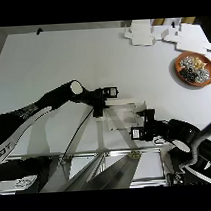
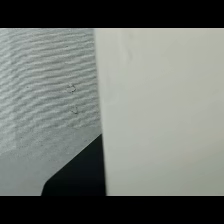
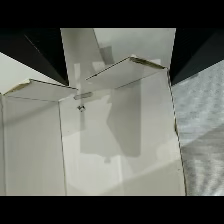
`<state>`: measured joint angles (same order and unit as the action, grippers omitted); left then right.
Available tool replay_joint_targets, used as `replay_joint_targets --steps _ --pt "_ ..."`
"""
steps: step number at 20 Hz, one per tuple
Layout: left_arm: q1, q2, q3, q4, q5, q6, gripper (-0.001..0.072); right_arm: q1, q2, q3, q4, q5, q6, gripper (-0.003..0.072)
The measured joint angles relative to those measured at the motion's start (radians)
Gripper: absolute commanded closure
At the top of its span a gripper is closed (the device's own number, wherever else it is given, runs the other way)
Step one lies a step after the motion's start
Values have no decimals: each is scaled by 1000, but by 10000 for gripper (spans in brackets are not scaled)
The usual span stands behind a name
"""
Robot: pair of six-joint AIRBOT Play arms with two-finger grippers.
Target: Fold the box and place the chain.
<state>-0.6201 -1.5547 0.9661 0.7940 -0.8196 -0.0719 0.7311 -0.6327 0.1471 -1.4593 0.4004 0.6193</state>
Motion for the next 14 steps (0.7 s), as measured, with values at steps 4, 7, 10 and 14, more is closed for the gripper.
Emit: replay_joint_targets --steps 4,7,10,14 --pt "0 0 0 0 0 0 701 -5 -1 2 25 -17 -17 2" --pt "0 0 0 0 0 0 701 -26 -1 5 89 -17 -80 3" --pt "0 0 0 0 0 0 701 -81 -1 26 151 14 -142 3" --pt "0 0 0 0 0 0 701 -156 -7 66 219 50 -174 3"
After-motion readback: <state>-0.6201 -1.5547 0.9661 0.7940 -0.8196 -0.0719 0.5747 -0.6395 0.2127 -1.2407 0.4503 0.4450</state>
